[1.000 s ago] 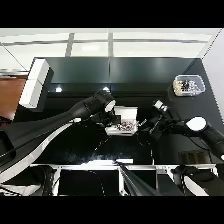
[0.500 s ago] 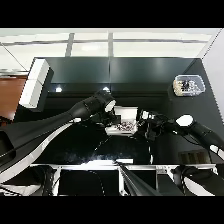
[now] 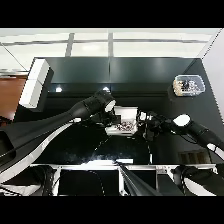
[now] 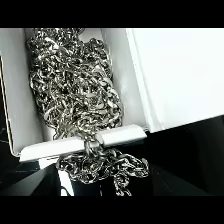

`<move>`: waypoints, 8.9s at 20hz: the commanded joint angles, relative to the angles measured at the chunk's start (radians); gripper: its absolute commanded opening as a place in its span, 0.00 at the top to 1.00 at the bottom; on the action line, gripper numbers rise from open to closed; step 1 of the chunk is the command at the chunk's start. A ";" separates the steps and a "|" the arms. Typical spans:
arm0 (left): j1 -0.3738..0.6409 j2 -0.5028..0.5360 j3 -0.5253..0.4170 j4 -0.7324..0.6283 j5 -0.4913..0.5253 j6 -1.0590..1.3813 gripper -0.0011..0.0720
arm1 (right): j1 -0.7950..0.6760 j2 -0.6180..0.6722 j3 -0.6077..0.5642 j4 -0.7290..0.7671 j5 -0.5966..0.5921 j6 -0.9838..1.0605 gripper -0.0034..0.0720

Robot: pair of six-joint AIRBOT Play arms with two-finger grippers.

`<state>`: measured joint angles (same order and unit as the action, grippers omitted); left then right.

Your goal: Fold the box and place the chain.

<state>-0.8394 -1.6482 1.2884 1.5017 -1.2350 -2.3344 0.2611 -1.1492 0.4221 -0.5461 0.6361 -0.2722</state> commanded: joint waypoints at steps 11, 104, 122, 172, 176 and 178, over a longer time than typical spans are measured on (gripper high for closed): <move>0.000 0.000 0.000 0.000 0.000 0.000 0.95 | -0.024 0.126 0.020 -0.198 0.015 0.397 0.93; 0.295 0.225 -0.481 -0.856 0.417 2.454 0.44 | -0.290 0.339 0.411 -0.315 0.513 1.244 0.57; 0.294 0.225 -0.480 -0.863 0.468 2.409 0.44 | -0.005 0.042 0.422 -0.306 0.430 0.706 0.21; 0.294 0.225 -0.480 -0.863 0.468 2.409 0.44 | 0.073 0.002 0.361 -0.241 0.372 0.597 0.64; 0.294 0.225 -0.480 -0.863 0.468 2.409 0.44 | 0.072 0.002 0.361 -0.240 0.368 0.597 0.64; 0.294 0.225 -0.480 -0.863 0.468 2.409 0.44 | 0.072 0.002 0.361 -0.240 0.369 0.597 0.64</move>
<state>-0.5442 -1.4242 0.8074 0.6384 -0.7670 0.0742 0.3336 -1.1481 0.7834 -0.7860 1.0061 0.3256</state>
